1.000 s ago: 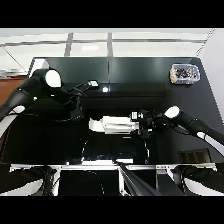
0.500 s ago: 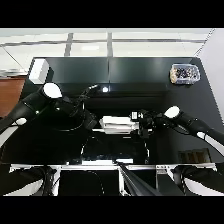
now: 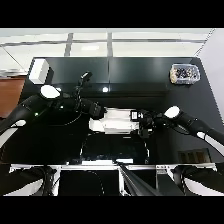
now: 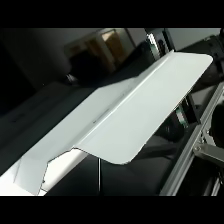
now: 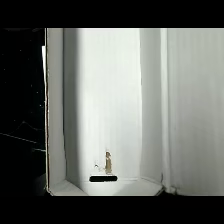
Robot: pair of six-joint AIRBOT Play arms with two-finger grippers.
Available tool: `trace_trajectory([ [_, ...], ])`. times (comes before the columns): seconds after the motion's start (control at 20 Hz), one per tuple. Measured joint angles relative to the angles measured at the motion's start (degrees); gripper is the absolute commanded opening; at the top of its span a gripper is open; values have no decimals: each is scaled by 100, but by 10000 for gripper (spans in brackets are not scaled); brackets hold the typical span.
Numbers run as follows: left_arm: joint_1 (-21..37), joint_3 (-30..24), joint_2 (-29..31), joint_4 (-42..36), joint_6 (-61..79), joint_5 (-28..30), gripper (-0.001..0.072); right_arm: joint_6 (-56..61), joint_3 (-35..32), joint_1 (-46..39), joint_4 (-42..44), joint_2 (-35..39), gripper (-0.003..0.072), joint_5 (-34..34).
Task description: Fold the box and place the chain.
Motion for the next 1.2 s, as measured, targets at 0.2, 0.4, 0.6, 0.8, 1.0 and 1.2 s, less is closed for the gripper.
trace_trajectory([
  [0.2, -334, 83, -260, 562, -492, 590, 22, 0, 0, 0, 0, 0, 479, 0],
  [0.4, -704, 245, -614, 1626, -1102, 931, 23, 0, 0, 0, 0, 0, 479, 0],
  [0.6, -809, 326, -737, 2031, -1364, 1060, 23, -2, 0, 0, 0, 0, 479, 2],
  [0.8, -839, 367, -789, 2149, -1456, 1119, 24, -2, 0, 0, -2, 0, 479, 2],
  [1.0, -789, 378, -973, 2221, -1475, 1099, 25, -4, 0, 0, -2, -2, 479, 7],
  [1.2, -590, 455, -1047, 2245, -1519, 828, 23, -13, -2, 0, -4, 0, 478, 11],
])
